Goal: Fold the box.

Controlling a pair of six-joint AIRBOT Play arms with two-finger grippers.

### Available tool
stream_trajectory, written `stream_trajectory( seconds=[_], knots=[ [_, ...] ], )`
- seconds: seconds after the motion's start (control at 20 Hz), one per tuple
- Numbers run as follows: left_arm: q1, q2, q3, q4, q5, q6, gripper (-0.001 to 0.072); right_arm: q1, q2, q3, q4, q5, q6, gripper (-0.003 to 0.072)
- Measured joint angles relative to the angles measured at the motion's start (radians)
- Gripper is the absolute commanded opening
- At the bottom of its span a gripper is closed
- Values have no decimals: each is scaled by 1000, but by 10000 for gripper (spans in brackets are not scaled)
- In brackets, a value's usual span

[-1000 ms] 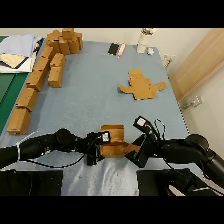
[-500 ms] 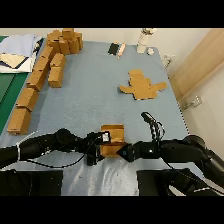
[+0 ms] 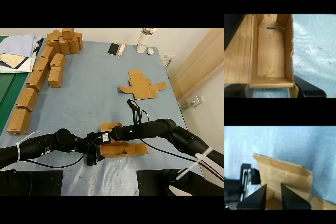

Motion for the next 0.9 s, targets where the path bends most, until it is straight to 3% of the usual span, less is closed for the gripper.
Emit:
stream_trajectory(
  seconds=[0.05, 0.3, 0.6, 0.75, 0.9],
  knots=[
    [0, 0, 0, 0, 0, 0, 453, 0, -34, 10, -10, 3, -9, 154],
    [0, 0, 0, 0, 0, 0, 453, 0, -138, 32, -61, 10, -52, 154],
    [0, 0, 0, 0, 0, 0, 453, 0, -157, 43, -92, 0, -107, 159],
    [0, 0, 0, 0, 0, 0, 453, -7, -121, 104, -164, -108, -173, 161],
    [0, 0, 0, 0, 0, 0, 453, -12, -39, 177, -327, -314, -260, 163]
  ],
)
